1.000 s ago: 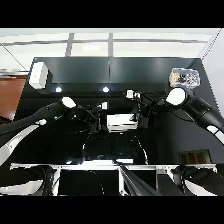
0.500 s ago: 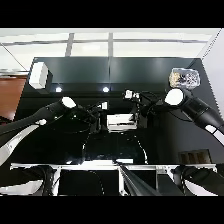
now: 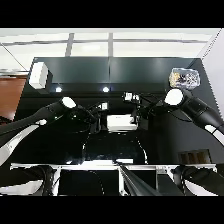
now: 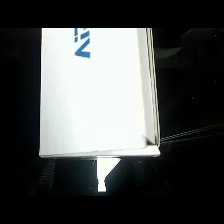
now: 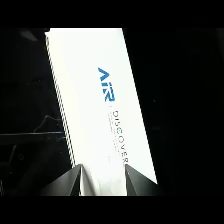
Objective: Fold the box and place the chain.
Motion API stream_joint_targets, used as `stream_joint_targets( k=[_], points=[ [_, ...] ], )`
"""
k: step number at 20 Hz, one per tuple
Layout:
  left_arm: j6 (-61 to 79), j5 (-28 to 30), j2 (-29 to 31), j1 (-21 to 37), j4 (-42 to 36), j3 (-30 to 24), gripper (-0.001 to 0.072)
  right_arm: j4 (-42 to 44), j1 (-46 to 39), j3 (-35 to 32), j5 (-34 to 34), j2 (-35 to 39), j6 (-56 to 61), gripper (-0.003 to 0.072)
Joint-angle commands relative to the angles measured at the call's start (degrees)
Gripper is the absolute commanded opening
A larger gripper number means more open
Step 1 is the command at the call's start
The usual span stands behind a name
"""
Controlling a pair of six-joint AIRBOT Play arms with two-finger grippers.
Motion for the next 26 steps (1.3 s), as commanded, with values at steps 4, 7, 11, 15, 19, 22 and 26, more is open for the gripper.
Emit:
stream_joint_targets(
  k=[4, 7, 11, 15, 19, 22, 26],
  points=[
    [-0.2, 0.2, 0.0, 0.0, 0.0, 0.0, 0.0352, 0.0, 0.0, 0.0, 0.5, -0.2, 0.0, 0.0309],
    [-0.2, 0.2, 0.0, 0.0, 0.0, 0.0, 0.0352, -1.0, 0.0, 0.0, 0.4, -1.0, 0.0, 0.0309],
    [-0.2, 0.1, 0.0, 0.0, 0.0, 0.0, 0.0352, -1.7, 0.0, 0.0, 0.1, -1.9, 0.0, 0.0308],
    [-0.3, 0.1, 0.0, 0.0, 0.0, 0.0, 0.0352, -1.2, 0.0, 0.0, 0.0, -2.1, 0.0, 0.0309],
    [-0.3, 0.1, 0.0, 0.0, 0.1, 0.0, 0.0352, -1.8, -0.1, 0.4, 0.6, 0.9, 3.6, 0.0309],
    [-0.3, 0.2, 0.0, 0.0, 0.2, 0.0, 0.0352, -1.8, -0.7, 0.4, 1.4, 4.8, 11.1, 0.0308],
    [-0.3, 0.2, 0.0, 0.0, 0.2, 0.0, 0.0351, 2.4, -5.5, -0.5, 6.5, 5.9, 32.8, 0.0009]
  ],
)
